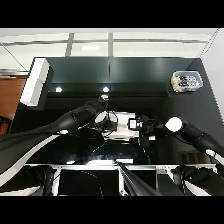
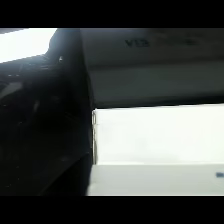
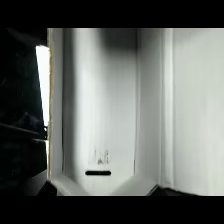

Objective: Fold the box and place the chain.

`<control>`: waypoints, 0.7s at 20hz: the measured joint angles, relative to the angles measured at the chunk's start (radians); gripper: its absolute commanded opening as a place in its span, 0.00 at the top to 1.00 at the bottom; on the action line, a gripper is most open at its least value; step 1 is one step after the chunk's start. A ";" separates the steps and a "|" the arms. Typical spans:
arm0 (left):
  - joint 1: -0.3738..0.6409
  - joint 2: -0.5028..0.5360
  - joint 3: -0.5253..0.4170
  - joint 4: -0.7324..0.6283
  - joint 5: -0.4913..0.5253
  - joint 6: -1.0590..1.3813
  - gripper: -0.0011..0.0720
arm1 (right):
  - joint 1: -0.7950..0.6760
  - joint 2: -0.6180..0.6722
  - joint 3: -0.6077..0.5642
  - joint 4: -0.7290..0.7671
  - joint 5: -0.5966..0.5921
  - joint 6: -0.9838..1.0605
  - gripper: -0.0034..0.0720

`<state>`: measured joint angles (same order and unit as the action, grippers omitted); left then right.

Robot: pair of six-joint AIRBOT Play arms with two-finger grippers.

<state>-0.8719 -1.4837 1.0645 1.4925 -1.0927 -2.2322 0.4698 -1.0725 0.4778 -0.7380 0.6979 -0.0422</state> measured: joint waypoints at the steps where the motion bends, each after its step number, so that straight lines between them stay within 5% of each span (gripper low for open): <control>1: 0.000 0.000 0.000 0.006 -0.004 0.002 0.95 | 0.000 0.006 0.001 -0.030 0.008 0.012 0.11; 13: 0.000 0.000 0.000 0.032 -0.014 0.004 0.95 | 0.002 0.023 0.003 -0.035 0.077 0.063 0.13; 14: 0.000 0.000 0.000 0.032 -0.014 0.003 0.95 | 0.002 0.023 0.002 -0.034 0.086 0.074 0.30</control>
